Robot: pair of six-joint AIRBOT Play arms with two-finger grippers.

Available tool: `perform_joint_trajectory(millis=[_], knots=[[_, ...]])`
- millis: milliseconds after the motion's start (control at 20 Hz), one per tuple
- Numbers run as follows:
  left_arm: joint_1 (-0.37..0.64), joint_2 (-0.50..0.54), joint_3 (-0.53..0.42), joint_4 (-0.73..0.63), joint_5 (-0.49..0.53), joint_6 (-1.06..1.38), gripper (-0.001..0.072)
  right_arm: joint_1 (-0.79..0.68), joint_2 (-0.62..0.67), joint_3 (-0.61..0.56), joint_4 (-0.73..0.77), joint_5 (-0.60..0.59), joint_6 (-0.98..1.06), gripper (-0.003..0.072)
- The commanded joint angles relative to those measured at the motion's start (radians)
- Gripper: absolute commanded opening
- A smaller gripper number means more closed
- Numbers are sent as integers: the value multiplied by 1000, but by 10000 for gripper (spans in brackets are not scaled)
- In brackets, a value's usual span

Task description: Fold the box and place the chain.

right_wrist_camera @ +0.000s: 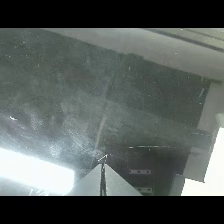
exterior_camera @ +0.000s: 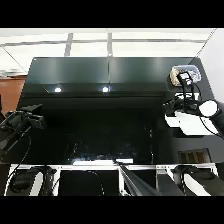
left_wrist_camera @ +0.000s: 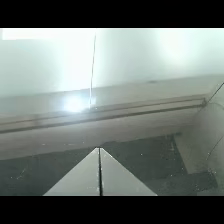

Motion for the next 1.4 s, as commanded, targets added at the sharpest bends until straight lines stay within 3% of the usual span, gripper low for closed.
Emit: perform_joint_trajectory(millis=[0, 500, 650, 800, 850, 900, 950, 1000, 1150, 1250, 1350], knots=[[1, 7, 0, 0, 1, 0, 26, 0, 0, 0, 0, 0, 0, 12], [1, 7, 0, 3, 9, 0, 26, 0, 0, -1, 0, 0, 0, 11], [0, -1, -1, -54, 139, -1, 26, 0, 0, -1, 24, -7, 3, 12], [0, -14, -16, -172, 196, -2, 28, 0, 0, -1, 189, -19, 3, 12], [0, -39, -27, -246, 198, -5, 96, 0, 0, -1, 273, -16, 3, 12], [-7, -76, -28, -313, 161, 0, 407, 0, -2, -1, 365, -33, 2, 30], [-24, -127, -25, -344, 102, 11, 710, 0, -5, -1, 436, -65, 2, 378], [-47, -180, -17, -339, 37, 24, 708, 0, -7, 0, 453, -87, -10, 720], [-124, -376, 56, -205, -68, -27, 708, -16, -8, 13, 369, -51, -23, 720], [-127, -497, 164, 19, -116, -261, 708, -55, -8, 75, 179, 98, -21, 720], [-127, -604, 297, 279, -228, -453, 708, -155, -10, 160, -125, 126, 136, 720]])
